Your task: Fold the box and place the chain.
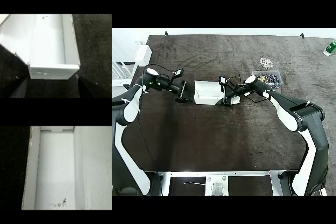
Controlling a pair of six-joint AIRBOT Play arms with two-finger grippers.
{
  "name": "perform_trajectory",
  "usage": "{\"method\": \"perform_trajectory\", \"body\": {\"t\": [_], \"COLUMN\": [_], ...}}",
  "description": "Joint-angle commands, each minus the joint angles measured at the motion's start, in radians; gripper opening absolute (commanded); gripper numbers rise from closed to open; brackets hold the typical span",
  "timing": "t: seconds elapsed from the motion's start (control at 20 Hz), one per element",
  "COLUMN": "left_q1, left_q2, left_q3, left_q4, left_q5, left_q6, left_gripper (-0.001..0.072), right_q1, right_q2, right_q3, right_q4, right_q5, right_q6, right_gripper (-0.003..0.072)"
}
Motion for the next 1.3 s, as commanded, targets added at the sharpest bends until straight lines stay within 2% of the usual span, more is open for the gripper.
{"method": "perform_trajectory", "body": {"t": [0.0, 0.25, 0.55, 0.95, 1.25], "left_q1": [-0.007, -0.009, -0.056, -0.058, -0.058], "left_q2": [0.0, 0.0, 0.0, -0.003, -0.003], "left_q3": [0.0, 0.0, 0.0, -0.01, -0.013], "left_q4": [0.004, -0.035, 0.007, 0.023, 0.021], "left_q5": [-0.019, 0.023, 0.081, 0.161, 0.148], "left_q6": [0.001, -0.003, -0.003, 0.001, 0.003], "left_gripper": [0.072, 0.072, 0.0719, 0.0716, 0.0716], "right_q1": [0.001, 0.001, 0.001, 0.001, 0.001], "right_q2": [0.0, 0.0, 0.0, 0.0, 0.0], "right_q3": [0.0, 0.0, 0.0, 0.0, 0.0], "right_q4": [0.0, 0.0, 0.0, 0.0, 0.0], "right_q5": [0.0, 0.0, 0.0, 0.0, 0.0], "right_q6": [0.0, 0.0, 0.0, 0.0, 0.0], "right_gripper": [0.0545, 0.0545, 0.0545, 0.0545, 0.0545]}}
